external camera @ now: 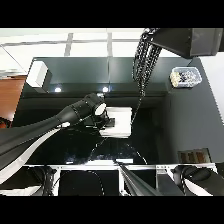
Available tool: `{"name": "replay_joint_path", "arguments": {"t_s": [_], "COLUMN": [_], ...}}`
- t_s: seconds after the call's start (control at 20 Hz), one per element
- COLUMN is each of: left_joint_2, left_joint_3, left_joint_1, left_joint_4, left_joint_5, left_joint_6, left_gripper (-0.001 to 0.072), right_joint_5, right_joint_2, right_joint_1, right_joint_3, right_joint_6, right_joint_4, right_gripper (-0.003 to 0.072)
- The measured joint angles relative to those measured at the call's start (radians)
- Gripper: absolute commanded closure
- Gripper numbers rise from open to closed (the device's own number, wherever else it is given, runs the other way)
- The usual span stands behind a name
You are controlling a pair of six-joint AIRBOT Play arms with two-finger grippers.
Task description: Fold the box and place the chain.
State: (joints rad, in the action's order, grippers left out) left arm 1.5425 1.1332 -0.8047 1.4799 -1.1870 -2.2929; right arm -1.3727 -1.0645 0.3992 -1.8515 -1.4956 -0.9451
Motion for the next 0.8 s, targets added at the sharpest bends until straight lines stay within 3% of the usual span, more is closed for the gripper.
{"name": "replay_joint_path", "arguments": {"t_s": [0.5, 0.8], "left_joint_2": [0.0, 0.0], "left_joint_3": [0.0, 0.0], "left_joint_1": [0.0, 0.0], "left_joint_4": [0.0, 0.0], "left_joint_5": [0.0, 0.0], "left_joint_6": [0.0, 0.0], "left_gripper": [0.0682, 0.0682], "right_joint_5": [0.047, -0.087], "right_joint_2": [-0.002, -0.027], "right_joint_1": [0.0, 0.01], "right_joint_3": [0.0, 0.088], "right_joint_6": [0.004, -0.008], "right_joint_4": [0.083, 0.064], "right_gripper": [0.0671, 0.067]}}
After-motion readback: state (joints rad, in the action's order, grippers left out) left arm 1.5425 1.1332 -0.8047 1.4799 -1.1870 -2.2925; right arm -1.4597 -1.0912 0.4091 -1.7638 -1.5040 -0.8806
